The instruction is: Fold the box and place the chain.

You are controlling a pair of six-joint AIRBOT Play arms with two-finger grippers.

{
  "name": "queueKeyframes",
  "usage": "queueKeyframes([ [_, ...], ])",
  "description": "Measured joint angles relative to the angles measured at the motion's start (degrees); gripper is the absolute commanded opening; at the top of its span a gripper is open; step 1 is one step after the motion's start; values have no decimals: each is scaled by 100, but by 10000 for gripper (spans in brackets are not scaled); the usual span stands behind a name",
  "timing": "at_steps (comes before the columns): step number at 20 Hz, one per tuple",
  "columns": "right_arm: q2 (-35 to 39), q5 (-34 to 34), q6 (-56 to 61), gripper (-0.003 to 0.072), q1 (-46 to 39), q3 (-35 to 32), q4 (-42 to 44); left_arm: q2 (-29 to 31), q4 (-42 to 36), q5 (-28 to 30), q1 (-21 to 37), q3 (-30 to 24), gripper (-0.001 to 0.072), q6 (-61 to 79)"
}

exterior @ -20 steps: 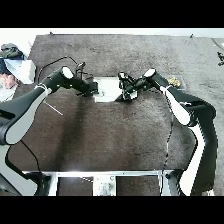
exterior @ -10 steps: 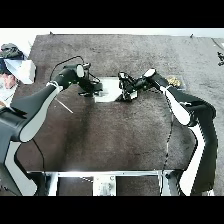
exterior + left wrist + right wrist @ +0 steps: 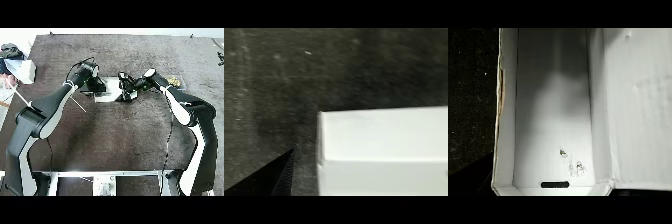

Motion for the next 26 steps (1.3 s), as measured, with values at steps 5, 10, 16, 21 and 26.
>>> queueKeyframes([
  [5, -2, -20, 4, 385, 9, 0, 4, -81, 221, -90, -48, 83, 12, -367],
  [10, -4, -15, -4, 384, 9, 0, 4, -96, 273, -146, -48, 98, 13, -568],
  [16, -2, 9, 4, 385, 7, -2, 2, -66, 236, -146, -46, 98, 214, -452],
  [21, -2, 11, 2, 385, 7, -2, 0, -39, 42, -120, -44, 162, 494, -57],
  [26, -2, 9, 2, 384, 7, -2, 0, 59, -55, -461, -44, 446, 495, 706],
])
